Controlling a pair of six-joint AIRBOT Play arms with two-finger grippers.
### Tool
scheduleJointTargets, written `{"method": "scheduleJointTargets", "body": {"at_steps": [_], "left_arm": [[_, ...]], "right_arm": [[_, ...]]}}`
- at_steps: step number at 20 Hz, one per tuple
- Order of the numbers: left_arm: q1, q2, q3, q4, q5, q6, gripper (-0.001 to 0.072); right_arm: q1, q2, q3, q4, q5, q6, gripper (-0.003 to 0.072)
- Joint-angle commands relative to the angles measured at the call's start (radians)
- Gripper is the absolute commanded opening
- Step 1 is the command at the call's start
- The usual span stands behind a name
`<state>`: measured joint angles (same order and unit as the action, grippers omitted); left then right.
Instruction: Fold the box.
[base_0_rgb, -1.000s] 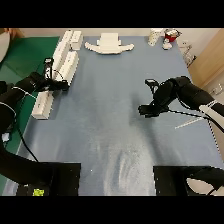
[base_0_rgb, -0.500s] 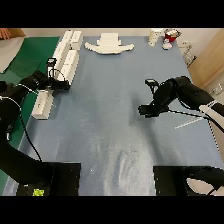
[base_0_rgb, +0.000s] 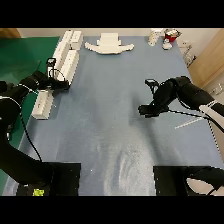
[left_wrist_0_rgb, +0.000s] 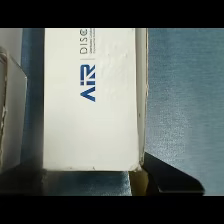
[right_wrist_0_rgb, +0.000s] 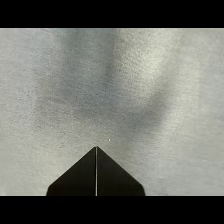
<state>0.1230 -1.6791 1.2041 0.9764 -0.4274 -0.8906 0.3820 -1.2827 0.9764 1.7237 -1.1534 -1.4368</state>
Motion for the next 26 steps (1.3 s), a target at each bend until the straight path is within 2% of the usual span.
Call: {"method": "scheduleJointTargets", "body": {"at_steps": [1,8,13,16,25,26], "left_arm": [[0.001,-0.001,0.001,-0.018,-0.003,-0.002,0.0706],[0.003,0.011,0.001,-0.019,-0.027,-0.016,0.0706],[0.003,0.079,0.008,-0.007,-0.077,-0.016,0.0706],[0.003,0.130,0.009,-0.002,-0.137,-0.016,0.0706],[0.003,0.336,0.009,0.051,-0.404,-0.072,0.0701],[0.002,0.359,0.009,0.025,-0.454,-0.072,0.0472]], "right_arm": [[0.000,-0.001,0.001,0.000,0.000,0.000,0.0004],[0.000,-0.001,0.001,0.000,0.000,0.000,0.0005],[0.000,-0.001,0.001,0.000,0.000,0.000,0.0005],[0.000,-0.001,0.001,0.001,0.000,0.000,0.0004],[0.000,-0.001,0.001,0.000,0.000,0.000,0.0004],[0.000,-0.001,0.001,0.000,0.000,0.000,0.0005]]}}
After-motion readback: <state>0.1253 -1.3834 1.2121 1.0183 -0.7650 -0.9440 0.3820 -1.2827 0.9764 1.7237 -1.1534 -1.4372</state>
